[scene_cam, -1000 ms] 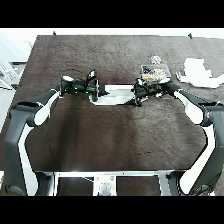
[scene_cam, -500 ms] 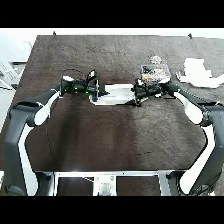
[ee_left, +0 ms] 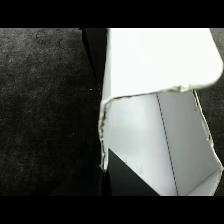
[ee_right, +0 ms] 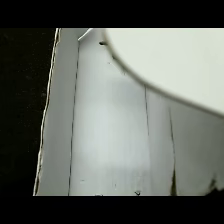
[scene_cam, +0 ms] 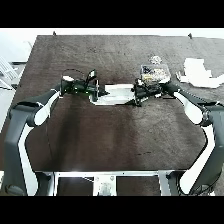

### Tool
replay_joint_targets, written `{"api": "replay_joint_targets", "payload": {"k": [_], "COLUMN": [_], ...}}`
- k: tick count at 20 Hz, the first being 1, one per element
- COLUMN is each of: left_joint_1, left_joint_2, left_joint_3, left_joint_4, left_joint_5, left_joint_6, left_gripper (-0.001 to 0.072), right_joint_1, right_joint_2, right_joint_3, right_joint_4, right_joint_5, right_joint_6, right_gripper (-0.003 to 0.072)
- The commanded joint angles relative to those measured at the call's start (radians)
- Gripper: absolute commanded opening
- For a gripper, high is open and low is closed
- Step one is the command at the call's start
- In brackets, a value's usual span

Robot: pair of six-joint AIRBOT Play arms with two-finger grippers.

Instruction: Fold the box and place the chain.

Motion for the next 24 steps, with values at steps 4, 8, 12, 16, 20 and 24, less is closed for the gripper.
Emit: {"api": "replay_joint_targets", "payload": {"k": [4,8,12,16,20,24], "left_joint_1": [0.0,0.0,0.0,0.0,0.0,0.0], "left_joint_2": [-0.001,-0.001,-0.001,0.0,0.0,0.0], "left_joint_3": [0.0,0.0,0.0,0.0,0.0,0.0], "left_joint_4": [0.0,0.0,0.0,-0.002,-0.005,-0.017], "left_joint_5": [0.0,0.0,0.001,0.0,0.0,-0.019], "left_joint_6": [0.0,0.0,0.0,0.0,0.0,-0.001], "left_gripper": [0.0022,0.0021,0.0021,0.0022,0.0021,0.0022], "right_joint_1": [0.0,0.0,0.0,0.0,0.0,0.0], "right_joint_2": [0.0,0.0,0.0,0.0,0.0,0.0], "right_joint_3": [0.0,0.0,0.0,0.0,0.0,0.0], "right_joint_4": [0.002,0.002,0.002,0.002,0.002,0.002], "right_joint_5": [0.0,0.001,0.001,0.001,0.001,0.001], "right_joint_6": [0.001,0.001,0.001,0.001,0.001,0.001], "right_gripper": [0.0577,0.0576,0.0577,0.0576,0.0577,0.0577]}}
